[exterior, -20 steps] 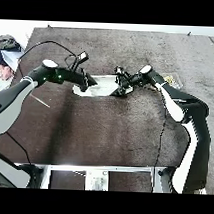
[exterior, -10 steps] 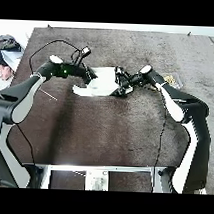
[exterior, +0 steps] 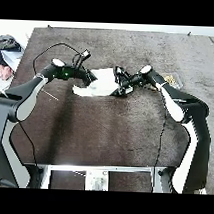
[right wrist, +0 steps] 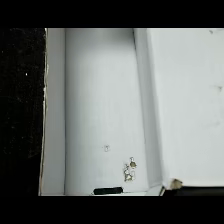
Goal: Fold the box and place the chain.
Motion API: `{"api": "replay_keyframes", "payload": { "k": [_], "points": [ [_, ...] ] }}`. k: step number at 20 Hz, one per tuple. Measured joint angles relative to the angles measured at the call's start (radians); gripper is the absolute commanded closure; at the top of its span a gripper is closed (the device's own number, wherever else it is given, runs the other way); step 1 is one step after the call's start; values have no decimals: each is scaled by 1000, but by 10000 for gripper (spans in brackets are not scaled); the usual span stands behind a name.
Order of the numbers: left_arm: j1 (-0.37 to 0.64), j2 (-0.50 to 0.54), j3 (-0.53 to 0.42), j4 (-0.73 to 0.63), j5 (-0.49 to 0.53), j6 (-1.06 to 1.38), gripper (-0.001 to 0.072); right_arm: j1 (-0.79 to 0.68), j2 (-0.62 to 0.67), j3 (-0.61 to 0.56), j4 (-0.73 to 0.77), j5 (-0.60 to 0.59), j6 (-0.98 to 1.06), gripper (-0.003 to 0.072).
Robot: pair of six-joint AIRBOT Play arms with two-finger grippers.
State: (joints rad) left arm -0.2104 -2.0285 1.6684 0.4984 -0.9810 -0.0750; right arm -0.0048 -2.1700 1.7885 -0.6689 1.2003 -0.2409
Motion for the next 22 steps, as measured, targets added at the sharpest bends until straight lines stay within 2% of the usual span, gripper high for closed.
{"api": "replay_keyframes", "payload": {
  "k": [5,9,13,14,15,16,19,22],
  "points": [
    [-2,14,10,19,-3,23,700,0,0,0,0,0,-2,521],
    [15,74,41,42,-11,29,699,0,0,0,-1,-1,-3,521],
    [62,138,66,82,-119,29,694,0,0,0,-1,-1,-3,521],
    [70,146,68,105,-158,29,466,0,0,0,-1,-1,-3,521],
    [73,151,69,134,-192,29,142,0,0,0,-1,-1,-3,521],
    [72,154,71,170,-222,31,88,0,0,0,-1,-1,-3,521],
    [50,150,63,308,-263,32,85,0,0,0,-1,-1,-3,521],
    [14,143,13,406,-213,32,85,0,0,0,-1,-1,-2,521]
  ]
}}
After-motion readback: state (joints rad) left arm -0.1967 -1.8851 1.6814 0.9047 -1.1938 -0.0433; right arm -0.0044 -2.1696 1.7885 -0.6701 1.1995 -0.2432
